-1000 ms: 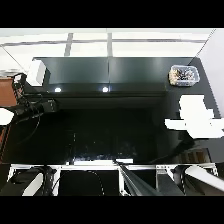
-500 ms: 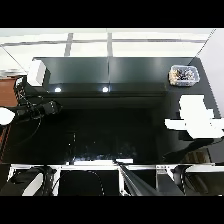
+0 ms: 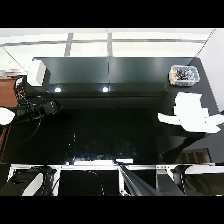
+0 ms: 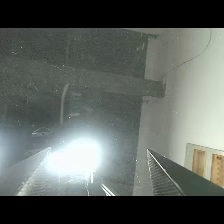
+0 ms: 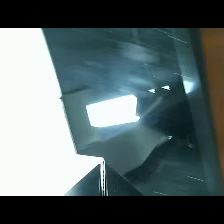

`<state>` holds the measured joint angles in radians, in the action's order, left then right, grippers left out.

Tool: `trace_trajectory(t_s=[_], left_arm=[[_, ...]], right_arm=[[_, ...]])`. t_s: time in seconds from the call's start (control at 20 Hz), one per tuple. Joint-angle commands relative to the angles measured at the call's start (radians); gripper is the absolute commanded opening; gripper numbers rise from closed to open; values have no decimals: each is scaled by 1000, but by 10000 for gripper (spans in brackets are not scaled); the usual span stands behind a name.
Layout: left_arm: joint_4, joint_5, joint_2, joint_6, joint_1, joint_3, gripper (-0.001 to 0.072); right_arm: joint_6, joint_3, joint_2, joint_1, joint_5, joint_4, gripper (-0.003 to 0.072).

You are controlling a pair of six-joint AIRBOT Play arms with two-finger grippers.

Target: Fold the box and place the chain.

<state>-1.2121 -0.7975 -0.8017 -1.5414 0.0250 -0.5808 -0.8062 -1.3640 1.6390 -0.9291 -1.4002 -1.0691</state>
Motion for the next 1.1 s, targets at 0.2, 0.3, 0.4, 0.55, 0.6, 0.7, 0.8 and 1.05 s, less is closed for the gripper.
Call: trace_trajectory(t_s=[0.2,0.3,0.4,0.55,0.6,0.7,0.8,1.05], left_arm=[[4,0,-5,0,-1,3,707],[53,-19,-6,21,-5,3,706],[160,-21,-22,132,-35,2,706],[337,-12,-110,272,-95,-24,705],[393,-18,-157,300,-104,-44,705],[554,-68,-278,404,-106,-98,706],[652,-162,-416,484,-112,-169,706],[649,-288,-665,426,-143,-298,705]], right_arm=[[-22,402,-371,222,204,352,16],[11,587,-516,337,324,493,16],[19,770,-653,491,459,621,16],[17,982,-787,770,693,795,16],[3,1018,-793,862,742,803,16],[-32,1054,-793,1007,820,803,16],[-51,1061,-793,1114,885,804,16],[-51,1061,-793,1217,936,807,16]])
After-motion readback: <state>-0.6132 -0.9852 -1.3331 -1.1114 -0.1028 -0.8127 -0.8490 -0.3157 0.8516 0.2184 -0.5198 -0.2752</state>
